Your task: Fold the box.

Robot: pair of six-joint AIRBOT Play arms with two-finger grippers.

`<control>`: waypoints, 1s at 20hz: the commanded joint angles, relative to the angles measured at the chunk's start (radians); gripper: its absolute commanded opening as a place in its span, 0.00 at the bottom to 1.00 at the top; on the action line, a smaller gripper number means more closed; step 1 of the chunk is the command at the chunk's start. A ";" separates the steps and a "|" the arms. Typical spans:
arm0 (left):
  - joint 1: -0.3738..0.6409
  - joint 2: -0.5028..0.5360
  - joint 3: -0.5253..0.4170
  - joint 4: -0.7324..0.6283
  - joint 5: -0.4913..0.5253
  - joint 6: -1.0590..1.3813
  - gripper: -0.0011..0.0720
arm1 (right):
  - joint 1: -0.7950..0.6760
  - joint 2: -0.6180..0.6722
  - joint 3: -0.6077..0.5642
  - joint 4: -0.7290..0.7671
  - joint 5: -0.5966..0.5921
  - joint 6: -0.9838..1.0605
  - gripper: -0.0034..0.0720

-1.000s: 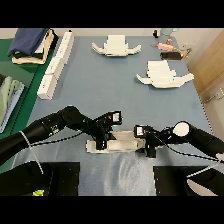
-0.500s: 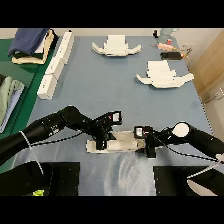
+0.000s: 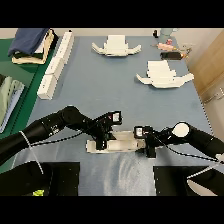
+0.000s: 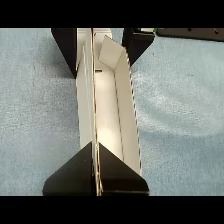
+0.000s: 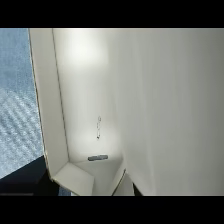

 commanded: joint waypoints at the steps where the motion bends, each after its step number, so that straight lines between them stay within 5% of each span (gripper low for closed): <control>1: 0.001 0.001 0.000 0.000 0.000 0.000 0.03 | 0.000 -0.001 0.000 -0.001 0.001 0.000 0.77; 20: 0.001 0.001 0.000 -0.018 0.037 0.001 0.03 | 0.000 -0.001 0.000 0.000 0.001 0.000 0.77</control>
